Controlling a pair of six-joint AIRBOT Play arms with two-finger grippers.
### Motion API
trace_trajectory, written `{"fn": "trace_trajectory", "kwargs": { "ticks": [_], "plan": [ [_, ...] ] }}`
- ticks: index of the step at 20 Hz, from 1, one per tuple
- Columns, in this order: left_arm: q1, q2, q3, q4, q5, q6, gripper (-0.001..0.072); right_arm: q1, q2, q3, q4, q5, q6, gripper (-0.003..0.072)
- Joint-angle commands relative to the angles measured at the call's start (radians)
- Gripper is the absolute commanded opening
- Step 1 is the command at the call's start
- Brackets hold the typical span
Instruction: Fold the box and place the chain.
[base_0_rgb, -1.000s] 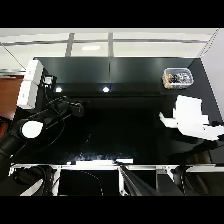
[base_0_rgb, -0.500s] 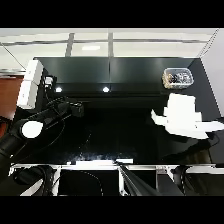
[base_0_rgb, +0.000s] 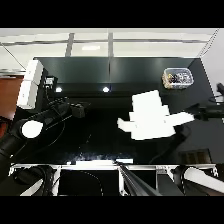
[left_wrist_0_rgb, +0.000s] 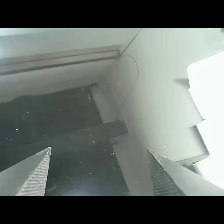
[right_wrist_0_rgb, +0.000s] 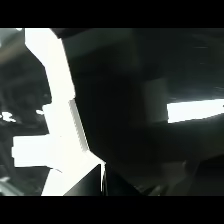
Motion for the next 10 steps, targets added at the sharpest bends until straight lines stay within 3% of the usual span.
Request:
{"fn": "trace_trajectory", "kwargs": {
  "ticks": [1,5,10],
  "plan": [
    [-0.005,-0.002,0.000,-0.075,-0.015,0.000,0.0712,0.286,0.177,-0.105,0.030,-0.268,0.086,0.0020],
    [-0.020,-0.024,0.001,-0.156,-0.131,0.000,0.0712,0.516,0.418,-0.243,0.021,-0.448,-0.021,0.0020],
    [0.005,-0.172,0.045,-0.307,-0.258,0.000,0.0712,0.553,0.592,-0.394,0.021,-0.472,-0.068,0.0020]
  ]
}}
